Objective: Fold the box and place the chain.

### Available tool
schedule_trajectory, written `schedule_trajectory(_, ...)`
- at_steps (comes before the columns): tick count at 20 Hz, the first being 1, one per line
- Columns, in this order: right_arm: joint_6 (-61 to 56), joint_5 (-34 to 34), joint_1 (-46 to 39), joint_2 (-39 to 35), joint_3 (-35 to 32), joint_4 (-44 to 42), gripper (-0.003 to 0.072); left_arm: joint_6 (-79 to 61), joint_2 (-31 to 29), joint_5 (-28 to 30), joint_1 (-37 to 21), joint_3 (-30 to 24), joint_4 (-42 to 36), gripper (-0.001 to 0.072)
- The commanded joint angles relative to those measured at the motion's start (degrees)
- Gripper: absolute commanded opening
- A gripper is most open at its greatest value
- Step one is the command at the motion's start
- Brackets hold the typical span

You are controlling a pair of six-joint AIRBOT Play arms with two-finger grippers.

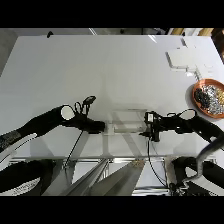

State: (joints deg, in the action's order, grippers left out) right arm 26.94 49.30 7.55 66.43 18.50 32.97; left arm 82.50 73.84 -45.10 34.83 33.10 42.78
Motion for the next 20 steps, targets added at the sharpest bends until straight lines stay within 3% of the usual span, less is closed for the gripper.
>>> schedule_trajectory(1, 0.0, 0.0, 0.0, 0.0, 0.0, 0.0, 0.0396, -1.6, -0.5, 1.2, 1.3, -0.1, -6.1, 0.0007)
schedule_trajectory(6, 0.0, 0.0, 0.0, 0.0, 0.0, 0.0, 0.0396, -1.3, -5.5, 3.2, 1.7, 0.0, -7.1, 0.0016)
schedule_trajectory(7, 0.0, 0.0, 0.0, 0.0, 0.0, 0.0, 0.0396, -1.2, -6.1, 3.7, 2.2, 0.2, -7.4, 0.0074)
schedule_trajectory(10, 0.0, 0.0, 0.0, 0.0, 0.0, 0.0, 0.0396, -1.0, -6.3, 4.7, 4.0, 1.8, -8.0, 0.0149)
schedule_trajectory(13, 0.0, 0.0, 0.0, 0.0, 0.0, 0.0, 0.0396, -1.0, -6.2, 5.9, 5.0, 2.4, -8.5, 0.0181)
schedule_trajectory(15, 0.0, 0.0, 0.0, 0.0, 0.0, 0.0, 0.0396, -0.8, -5.8, 6.1, 5.9, 2.4, -8.5, 0.0285)
schedule_trajectory(20, 0.0, 0.0, 0.0, 0.0, 0.0, 0.0, 0.0396, 0.0, -4.2, 7.6, 8.3, 2.9, -8.3, 0.0302)
